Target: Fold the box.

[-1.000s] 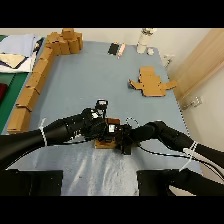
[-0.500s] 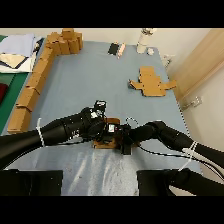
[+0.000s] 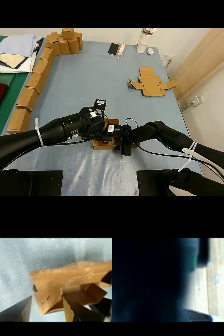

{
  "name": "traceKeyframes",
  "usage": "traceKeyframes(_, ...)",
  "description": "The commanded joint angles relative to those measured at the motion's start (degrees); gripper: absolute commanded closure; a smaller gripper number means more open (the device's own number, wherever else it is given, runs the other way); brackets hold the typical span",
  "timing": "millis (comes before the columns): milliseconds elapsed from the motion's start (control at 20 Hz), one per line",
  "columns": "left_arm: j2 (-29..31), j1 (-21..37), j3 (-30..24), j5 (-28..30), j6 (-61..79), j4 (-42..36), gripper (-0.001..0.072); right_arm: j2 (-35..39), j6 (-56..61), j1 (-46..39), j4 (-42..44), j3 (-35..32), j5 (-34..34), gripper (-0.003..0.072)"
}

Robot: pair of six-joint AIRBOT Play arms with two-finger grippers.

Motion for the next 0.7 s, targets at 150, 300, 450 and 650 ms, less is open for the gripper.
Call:
traceKeyframes(150,-2.1,0.0,0.0,0.6,0.5,0.6,0.0142,0.0,0.0,0.0,-0.2,0.0,0.2,0.0246)
traceKeyframes(300,-2.7,0.0,0.0,1.4,0.4,0.9,0.0142,0.0,0.0,0.0,-0.2,0.0,0.2,0.0246)
traceKeyframes(450,-4.6,0.0,0.0,1.8,0.4,0.0,0.0142,0.0,0.0,0.0,-0.2,0.0,0.2,0.0246)
traceKeyframes(650,-6.3,0.0,0.0,2.3,0.0,0.1,0.0145,0.0,0.0,0.0,-0.2,0.0,0.2,0.0246)
